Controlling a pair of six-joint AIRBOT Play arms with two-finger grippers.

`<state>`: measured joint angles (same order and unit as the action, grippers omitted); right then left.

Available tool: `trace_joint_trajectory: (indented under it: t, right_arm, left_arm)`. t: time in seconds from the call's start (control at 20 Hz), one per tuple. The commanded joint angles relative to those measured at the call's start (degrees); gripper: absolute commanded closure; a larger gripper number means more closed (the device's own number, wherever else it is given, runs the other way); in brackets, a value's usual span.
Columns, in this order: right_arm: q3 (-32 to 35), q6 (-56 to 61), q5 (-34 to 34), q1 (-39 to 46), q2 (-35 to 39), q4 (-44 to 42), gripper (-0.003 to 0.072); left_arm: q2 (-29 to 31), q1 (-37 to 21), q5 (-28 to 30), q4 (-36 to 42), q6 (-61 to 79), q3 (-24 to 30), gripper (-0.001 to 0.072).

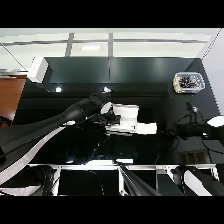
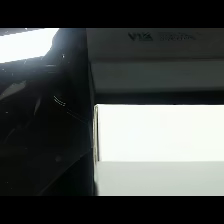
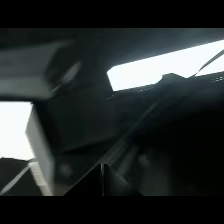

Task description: Fold the box and place the chain.

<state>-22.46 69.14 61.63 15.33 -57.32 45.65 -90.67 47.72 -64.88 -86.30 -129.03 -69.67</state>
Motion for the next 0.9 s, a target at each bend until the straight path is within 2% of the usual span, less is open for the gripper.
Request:
trace_joint_trajectory:
  t: [0.0,0.1,0.2,0.45,0.6,0.65,0.7,0.75,0.85]
  right_arm:
    - [1.75,-5.16,-2.34,-7.56,-5.09,-12.81,0.0666]
    - [1.18,-6.45,-6.67,-11.82,-7.39,-14.88,0.0666]
    - [-1.6,-7.3,-6.43,-13.33,-9.53,-14.12,0.0666]
    - [-8.35,-11.39,3.91,-13.2,-9.92,-14.08,0.0665]
    - [-8.85,-11.3,7.39,-13.25,-9.9,-14.12,0.0662]
    - [-8.85,-10.86,7.65,-13.25,-9.9,-14.27,0.0491]
    - [-8.85,-10.86,7.72,-13.25,-9.9,-14.86,0.0177]
    - [-8.85,-10.88,7.67,-13.25,-9.9,-15.72,0.0059]
    - [-8.85,-10.88,7.61,-13.25,-9.9,-18.1,0.0062]
  left_arm:
    - [0.02,-0.02,0.07,0.0,-0.02,0.0,0.0681]
    - [0.02,-0.02,0.07,-0.02,-0.02,0.0,0.0681]
    - [0.02,-0.02,0.13,-0.02,0.0,0.0,0.0681]
    - [0.02,-0.02,0.13,-0.02,-0.02,0.0,0.0681]
    - [0.02,-0.02,0.13,-0.02,-0.02,0.0,0.0681]
    - [0.02,-0.02,0.13,-0.02,-0.02,0.0,0.0681]
    - [0.02,-0.02,0.13,-0.02,-0.02,0.0,0.0681]
    - [0.02,-0.02,0.13,-0.02,-0.02,0.0,0.0681]
    - [0.02,-0.02,0.13,-0.02,-0.02,0.0,0.0681]
